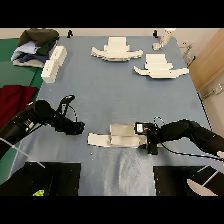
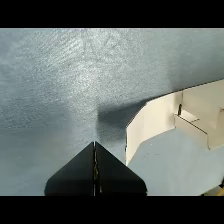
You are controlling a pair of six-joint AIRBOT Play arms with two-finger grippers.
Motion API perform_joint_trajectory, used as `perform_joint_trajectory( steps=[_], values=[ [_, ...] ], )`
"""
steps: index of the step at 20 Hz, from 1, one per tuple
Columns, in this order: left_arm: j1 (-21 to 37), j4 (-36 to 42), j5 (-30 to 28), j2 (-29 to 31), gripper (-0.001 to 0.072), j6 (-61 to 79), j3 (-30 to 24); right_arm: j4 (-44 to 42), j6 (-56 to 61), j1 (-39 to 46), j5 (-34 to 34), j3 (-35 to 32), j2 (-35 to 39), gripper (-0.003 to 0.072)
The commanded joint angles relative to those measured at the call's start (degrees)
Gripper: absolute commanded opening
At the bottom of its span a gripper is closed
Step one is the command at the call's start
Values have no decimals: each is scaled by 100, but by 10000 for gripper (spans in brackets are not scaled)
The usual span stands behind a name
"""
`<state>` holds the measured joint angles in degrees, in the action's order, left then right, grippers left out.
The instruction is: Fold the box.
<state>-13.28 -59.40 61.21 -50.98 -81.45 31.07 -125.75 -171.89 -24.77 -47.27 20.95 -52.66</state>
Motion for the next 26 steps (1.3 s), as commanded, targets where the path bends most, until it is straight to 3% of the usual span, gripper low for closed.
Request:
perform_joint_trajectory(
  steps=[1,6,11,17,18,19,20,26],
  values=[
    [299,1333,-26,-459,13,767,-341,0,0,2,0,0,0,505],
    [-579,2245,-1032,-597,13,1163,-719,0,0,2,0,0,0,504],
    [-1078,2487,-1123,-595,13,1169,-713,0,0,2,2,0,0,505],
    [-1139,2896,-1108,-595,18,1309,-490,0,0,2,0,0,0,504],
    [-1139,2896,-1108,-595,179,1309,-444,0,0,2,2,0,0,505],
    [-1139,2900,-1095,-595,430,1307,-407,0,0,2,2,0,0,504],
    [-1137,2898,-1069,-595,404,1309,-387,0,0,2,2,0,0,505],
    [-1141,2924,-1128,-597,406,1307,-382,0,0,2,2,0,0,504]
  ],
)
